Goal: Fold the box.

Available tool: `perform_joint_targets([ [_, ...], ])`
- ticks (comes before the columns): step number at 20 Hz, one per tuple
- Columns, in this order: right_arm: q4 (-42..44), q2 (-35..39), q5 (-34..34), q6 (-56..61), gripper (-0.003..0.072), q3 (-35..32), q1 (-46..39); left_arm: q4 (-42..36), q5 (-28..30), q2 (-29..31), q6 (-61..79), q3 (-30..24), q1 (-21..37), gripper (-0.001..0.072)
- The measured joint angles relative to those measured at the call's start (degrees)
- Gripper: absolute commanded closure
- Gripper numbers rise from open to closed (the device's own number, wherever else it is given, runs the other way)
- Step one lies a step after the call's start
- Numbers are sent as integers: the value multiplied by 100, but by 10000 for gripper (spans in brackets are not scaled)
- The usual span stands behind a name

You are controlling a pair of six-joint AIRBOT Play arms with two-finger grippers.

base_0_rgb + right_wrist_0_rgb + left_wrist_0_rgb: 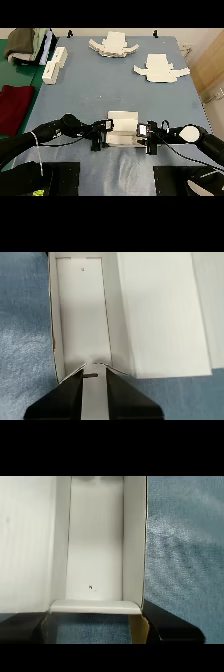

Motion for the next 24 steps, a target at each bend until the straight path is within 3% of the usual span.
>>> perform_joint_targets([
  [1,63,-59,-42,-37,205,0,35,-2,0,0,0,0,0,182],
  [2,142,-127,-68,-66,76,0,74,-2,0,0,2,0,0,182],
  [5,286,-299,-164,-107,10,0,164,-7,0,0,0,0,0,181],
  [11,332,-424,-221,-142,18,0,234,-7,0,0,-2,0,0,182],
  [12,306,-424,-219,-127,85,0,236,-7,-2,0,-2,0,0,182],
  [14,50,-374,-76,205,480,26,245,-7,0,0,-4,0,0,182],
  [15,-286,-304,61,553,609,72,245,-11,-7,0,-7,0,0,182],
  [16,-621,-203,210,1095,679,157,247,-17,-15,0,-17,0,0,182],
  [21,-3501,463,1123,5246,680,682,166,-20,11,0,-17,0,0,181],
  [24,-5086,614,1910,7842,680,846,-378,-15,4,0,-15,0,0,182],
])
